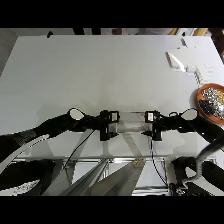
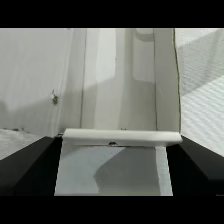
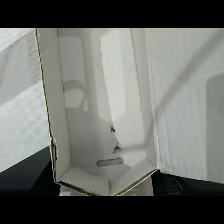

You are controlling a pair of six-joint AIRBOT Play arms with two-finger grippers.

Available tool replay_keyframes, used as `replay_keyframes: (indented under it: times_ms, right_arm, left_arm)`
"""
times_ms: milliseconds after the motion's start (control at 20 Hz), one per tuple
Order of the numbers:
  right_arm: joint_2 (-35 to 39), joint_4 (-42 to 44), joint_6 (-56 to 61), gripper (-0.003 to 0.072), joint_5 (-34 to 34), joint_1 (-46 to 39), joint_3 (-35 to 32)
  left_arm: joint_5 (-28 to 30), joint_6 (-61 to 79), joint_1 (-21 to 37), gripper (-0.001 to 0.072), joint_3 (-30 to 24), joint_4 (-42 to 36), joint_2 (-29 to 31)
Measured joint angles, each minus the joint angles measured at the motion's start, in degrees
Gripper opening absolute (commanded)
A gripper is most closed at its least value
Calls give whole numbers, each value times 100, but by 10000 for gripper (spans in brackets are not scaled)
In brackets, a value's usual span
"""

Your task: Fold the box and place the chain.

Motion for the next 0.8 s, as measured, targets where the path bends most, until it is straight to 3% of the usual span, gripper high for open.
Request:
replay_keyframes:
  times_ms: [450, 500, 600, 650, 800]
  right_arm:
    - [0, -2, -4, 336, 11, 0, 0]
    - [-2, -2, -2, 336, 11, 0, 0]
    - [0, 4, 2, 336, -15, 0, 0]
    - [-2, 2, 2, 336, -13, 0, 0]
    - [-2, 2, 2, 336, -7, 0, 0]
  left_arm:
    - [214, 605, -221, 691, 0, -407, -114]
    - [219, 636, -225, 649, 0, -420, -118]
    - [223, 662, -229, 388, 0, -437, -118]
    - [219, 664, -229, 308, 0, -442, -118]
    - [223, 682, -229, 314, 0, -450, -120]
